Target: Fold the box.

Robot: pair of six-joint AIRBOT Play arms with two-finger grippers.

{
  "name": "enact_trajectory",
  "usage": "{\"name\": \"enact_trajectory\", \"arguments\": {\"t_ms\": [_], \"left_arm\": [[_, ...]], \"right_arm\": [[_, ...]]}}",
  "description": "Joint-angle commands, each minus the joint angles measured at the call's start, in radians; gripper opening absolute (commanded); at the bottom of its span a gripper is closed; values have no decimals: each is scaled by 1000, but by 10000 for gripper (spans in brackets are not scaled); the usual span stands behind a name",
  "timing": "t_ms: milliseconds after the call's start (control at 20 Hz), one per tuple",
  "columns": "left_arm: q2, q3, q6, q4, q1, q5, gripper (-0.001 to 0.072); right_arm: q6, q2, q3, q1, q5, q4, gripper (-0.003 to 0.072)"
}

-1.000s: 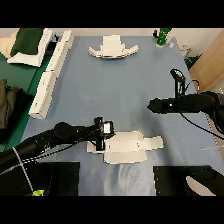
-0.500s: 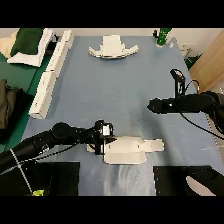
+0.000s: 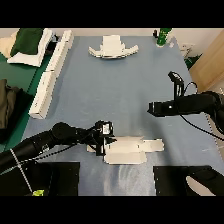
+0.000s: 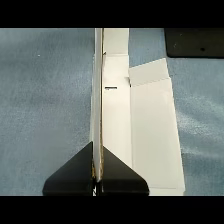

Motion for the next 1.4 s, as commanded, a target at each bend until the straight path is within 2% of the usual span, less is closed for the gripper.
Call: {"name": "enact_trajectory", "arguments": {"t_ms": [0,150,300,400,500,700,750,800,850,900,1150,1350], "left_arm": [[1,1,-2,1,0,1,15],[1,1,-2,1,0,2,15],[1,1,-2,1,0,1,15],[1,1,-2,1,0,1,15],[1,1,-2,1,0,1,15],[1,1,-2,1,0,1,15],[1,1,-2,1,0,1,15],[1,1,-2,1,0,1,15],[1,1,-2,1,0,1,15],[1,1,-2,1,0,1,15],[1,1,-2,1,0,0,15],[1,1,-2,1,0,-1,15]], "right_arm": [[32,42,-1,24,-159,-23,3],[208,151,-20,121,-304,-134,3],[340,300,-100,281,-374,-141,3],[318,395,-165,417,-364,-82,3],[201,463,-216,573,-335,-53,3],[75,446,-256,888,-309,-168,12],[18,415,-257,955,-287,-226,167],[-35,374,-257,1007,-254,-297,488],[-69,332,-257,1041,-217,-363,673],[-89,282,-257,1065,-171,-428,715],[-91,65,-257,1078,38,-578,715],[19,-29,-257,1078,112,-673,713]]}}
